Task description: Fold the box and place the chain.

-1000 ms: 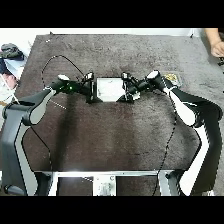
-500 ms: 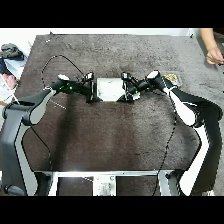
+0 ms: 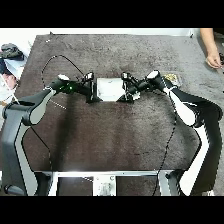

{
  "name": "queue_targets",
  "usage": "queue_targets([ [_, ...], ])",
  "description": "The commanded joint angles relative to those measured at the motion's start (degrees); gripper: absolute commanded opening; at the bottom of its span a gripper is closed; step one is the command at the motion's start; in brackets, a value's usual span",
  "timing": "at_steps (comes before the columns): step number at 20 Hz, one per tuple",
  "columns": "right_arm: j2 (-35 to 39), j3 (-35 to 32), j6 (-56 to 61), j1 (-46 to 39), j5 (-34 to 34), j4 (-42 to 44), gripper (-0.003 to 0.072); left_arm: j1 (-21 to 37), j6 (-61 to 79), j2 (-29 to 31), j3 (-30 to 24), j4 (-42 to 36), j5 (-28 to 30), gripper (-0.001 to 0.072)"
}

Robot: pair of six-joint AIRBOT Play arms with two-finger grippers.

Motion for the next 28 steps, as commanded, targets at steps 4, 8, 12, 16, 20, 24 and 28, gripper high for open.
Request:
queue_targets([
  [4,-0.02,-0.04,0.00,0.02,0.04,0.02,0.0453,0.00,0.02,-0.02,0.02,-0.15,0.07,0.0515],
  [8,-0.02,-0.02,0.00,0.02,0.02,0.02,0.0454,0.00,0.02,-0.02,0.02,-0.22,0.07,0.0515],
  [12,0.00,-0.02,-0.02,0.15,0.09,0.85,0.0459,0.00,0.02,-0.02,0.02,-0.22,0.04,0.0515],
  [16,0.68,-0.02,-0.20,-0.02,-0.76,1.27,0.0720,0.00,0.02,-0.02,0.02,-0.22,0.07,0.0514],
  [20,1.95,-0.02,-0.17,-0.09,0.50,-0.61,0.0720,0.00,0.02,-0.02,0.02,-0.22,0.07,0.0515],
  [24,3.39,-0.02,0.02,-0.70,1.46,-4.15,0.0720,0.00,0.02,-0.02,0.02,-0.22,0.04,0.0515],
  [28,6.19,-0.02,0.04,-2.49,3.78,-6.73,0.0720,0.00,0.02,-0.02,0.02,-0.22,0.07,0.0515],
])
